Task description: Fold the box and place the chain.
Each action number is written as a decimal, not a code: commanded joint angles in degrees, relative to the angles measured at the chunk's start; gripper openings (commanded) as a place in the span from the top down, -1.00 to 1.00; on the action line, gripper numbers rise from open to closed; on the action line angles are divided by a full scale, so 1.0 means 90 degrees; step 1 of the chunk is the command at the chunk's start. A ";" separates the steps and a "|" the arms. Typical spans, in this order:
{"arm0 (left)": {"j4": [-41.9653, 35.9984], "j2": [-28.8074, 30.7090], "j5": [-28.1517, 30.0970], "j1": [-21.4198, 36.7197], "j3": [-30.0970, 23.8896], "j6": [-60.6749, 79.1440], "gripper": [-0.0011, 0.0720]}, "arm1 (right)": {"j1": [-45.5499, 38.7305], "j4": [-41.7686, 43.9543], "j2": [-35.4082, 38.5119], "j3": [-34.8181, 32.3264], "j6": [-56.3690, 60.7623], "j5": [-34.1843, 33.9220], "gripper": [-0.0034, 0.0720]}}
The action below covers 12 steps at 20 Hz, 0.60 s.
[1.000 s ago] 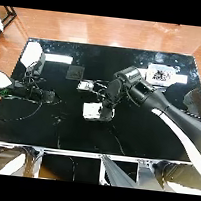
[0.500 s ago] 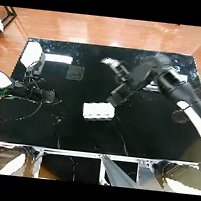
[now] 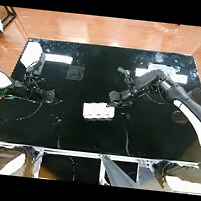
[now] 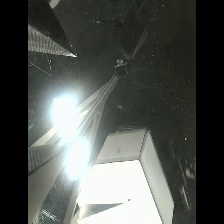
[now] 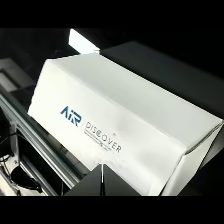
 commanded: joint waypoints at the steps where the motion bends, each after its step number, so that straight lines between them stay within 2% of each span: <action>1: 0.0000 -0.0002 -0.0005 -0.0002 0.0002 0.0007 -0.75 | -0.0019 0.0304 -0.0206 -0.0063 0.0017 0.0075 0.86; 12: 0.0000 -0.0002 -0.0005 -0.0002 0.0002 0.0007 -0.76 | 0.0148 0.0245 -0.0209 -0.0063 0.0022 -0.0027 0.86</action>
